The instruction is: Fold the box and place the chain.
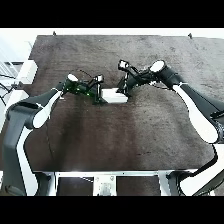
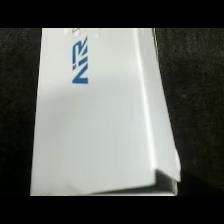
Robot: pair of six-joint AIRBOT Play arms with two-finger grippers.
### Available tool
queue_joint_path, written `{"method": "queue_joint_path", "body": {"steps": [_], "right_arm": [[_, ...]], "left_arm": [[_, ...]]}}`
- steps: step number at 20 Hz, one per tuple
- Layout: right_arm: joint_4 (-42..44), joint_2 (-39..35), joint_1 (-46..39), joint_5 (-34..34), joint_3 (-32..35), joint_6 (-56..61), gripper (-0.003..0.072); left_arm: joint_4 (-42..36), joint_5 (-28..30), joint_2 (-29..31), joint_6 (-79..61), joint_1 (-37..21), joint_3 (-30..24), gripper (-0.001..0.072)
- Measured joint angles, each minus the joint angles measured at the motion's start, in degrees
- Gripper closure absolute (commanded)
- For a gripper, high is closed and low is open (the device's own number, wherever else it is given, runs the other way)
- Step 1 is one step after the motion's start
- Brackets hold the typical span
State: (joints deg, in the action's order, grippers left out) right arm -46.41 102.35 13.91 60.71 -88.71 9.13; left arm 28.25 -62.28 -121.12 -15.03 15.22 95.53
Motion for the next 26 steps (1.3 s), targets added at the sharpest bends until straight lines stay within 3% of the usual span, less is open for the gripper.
{"method": "queue_joint_path", "body": {"steps": [10, 19, 21, 24, 26], "right_arm": [[-4.0, -0.1, 2.7, -3.0, 0.7, 0.4, 0.0394], [-2.7, -0.1, 2.6, -1.2, 4.1, 0.3, 0.0376], [-0.6, -0.3, 1.9, -0.2, 4.4, -1.1, 0.0223], [5.0, -0.9, 0.5, 0.3, 4.4, -3.2, 0.0227], [7.3, -1.0, -0.3, 0.3, 4.5, -3.9, 0.0354]], "left_arm": [[0.1, 0.0, 0.0, 0.0, 0.0, 0.0, 0.0354], [0.2, -0.6, 0.0, -0.3, 0.1, 0.0, 0.0354], [0.1, -0.6, 0.0, -0.2, 0.1, 0.0, 0.0354], [-0.1, -0.2, 0.0, 0.0, 0.1, 0.0, 0.0354], [-0.1, -0.2, 0.0, 0.0, 0.0, 0.0, 0.0354]]}}
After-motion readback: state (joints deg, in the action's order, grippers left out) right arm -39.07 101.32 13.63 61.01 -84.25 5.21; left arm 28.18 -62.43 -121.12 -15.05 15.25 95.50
